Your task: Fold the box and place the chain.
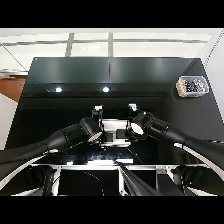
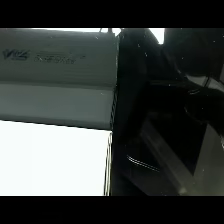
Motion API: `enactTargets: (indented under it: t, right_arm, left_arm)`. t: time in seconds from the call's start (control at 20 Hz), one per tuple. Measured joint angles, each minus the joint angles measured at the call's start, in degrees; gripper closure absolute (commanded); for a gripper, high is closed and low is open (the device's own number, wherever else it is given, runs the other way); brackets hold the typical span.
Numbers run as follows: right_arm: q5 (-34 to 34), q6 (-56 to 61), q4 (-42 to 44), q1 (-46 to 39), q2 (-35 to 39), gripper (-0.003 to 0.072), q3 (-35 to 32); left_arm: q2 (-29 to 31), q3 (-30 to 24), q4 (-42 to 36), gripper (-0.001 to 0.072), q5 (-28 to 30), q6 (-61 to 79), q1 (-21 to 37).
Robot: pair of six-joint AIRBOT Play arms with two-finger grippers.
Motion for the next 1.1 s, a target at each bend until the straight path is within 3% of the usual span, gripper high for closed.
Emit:
enactTargets:
  t: [0.1,0.15,0.2,0.25,0.7,0.95,1.1]
  right_arm:
    - [0.0,-0.3,0.2,0.0,0.0,0.0396,0.0]
    - [-0.3,-0.4,0.4,0.0,0.1,0.0393,0.0]
    - [0.0,-0.3,0.4,0.0,0.2,0.0289,0.0]
    - [0.2,-0.3,0.0,0.0,0.4,0.0243,0.0]
    - [4.2,-5.0,-1.1,0.0,7.3,0.0243,0.4]
    - [7.7,-10.6,-2.1,-0.7,17.9,0.0244,0.4]
    - [11.6,-13.6,-7.6,-2.4,25.0,0.0243,0.4]
  left_arm:
    - [0.0,0.0,-0.1,0.0678,0.0,0.1,0.0]
    - [0.0,0.0,-0.1,0.0678,0.0,0.2,0.0]
    - [0.0,0.0,-0.1,0.0678,0.0,0.2,0.0]
    - [0.0,0.0,-0.1,0.0678,0.0,0.2,0.0]
    - [0.0,0.0,-0.1,0.0679,0.0,0.1,0.0]
    - [0.0,0.0,-0.1,0.0679,-0.1,0.1,0.0]
    - [0.0,0.0,-0.2,0.0678,-0.1,0.1,0.0]
